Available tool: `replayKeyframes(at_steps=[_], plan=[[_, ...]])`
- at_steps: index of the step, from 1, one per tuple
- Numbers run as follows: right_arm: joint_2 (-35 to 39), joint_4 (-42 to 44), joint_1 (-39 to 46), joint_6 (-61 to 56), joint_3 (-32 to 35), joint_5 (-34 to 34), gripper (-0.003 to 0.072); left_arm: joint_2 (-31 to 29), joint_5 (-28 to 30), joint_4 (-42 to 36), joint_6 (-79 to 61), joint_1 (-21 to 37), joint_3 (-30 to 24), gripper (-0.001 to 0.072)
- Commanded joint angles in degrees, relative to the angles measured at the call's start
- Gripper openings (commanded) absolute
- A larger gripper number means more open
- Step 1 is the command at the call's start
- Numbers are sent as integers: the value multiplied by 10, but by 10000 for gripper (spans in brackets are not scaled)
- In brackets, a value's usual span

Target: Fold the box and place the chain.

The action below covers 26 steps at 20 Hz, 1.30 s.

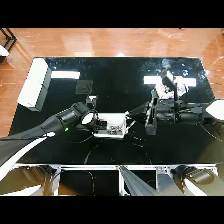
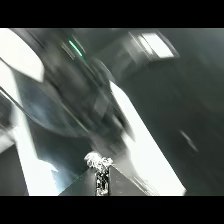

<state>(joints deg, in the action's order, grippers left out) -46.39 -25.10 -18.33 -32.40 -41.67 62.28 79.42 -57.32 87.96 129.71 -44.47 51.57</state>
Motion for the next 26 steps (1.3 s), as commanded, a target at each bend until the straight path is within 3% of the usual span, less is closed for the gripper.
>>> replayKeyframes(at_steps=[1,6,8,10,15,22,23,24,25,26], plan=[[5,90,-34,-8,-8,-37,26,0,1,0,0,0,0,26],[4,133,-109,-9,-9,-173,25,0,1,0,0,0,0,26],[4,145,-112,-9,-9,-178,25,0,1,0,0,0,0,26],[-7,102,-113,-35,-9,-175,25,0,1,0,0,0,0,26],[-96,63,-132,-64,-8,-169,26,0,0,-1,0,0,0,26],[-138,-57,-137,-101,-7,-148,27,0,-1,-1,0,0,0,26],[-138,-57,-135,-101,-7,-141,98,0,-2,-1,0,0,0,26],[-137,-57,-130,-103,-7,-134,410,0,-2,-1,0,0,0,26],[-135,-57,-119,-107,-7,-122,611,0,-2,-1,0,0,0,26],[-130,-57,-100,-107,-7,-99,605,0,-2,-1,0,0,0,26]])
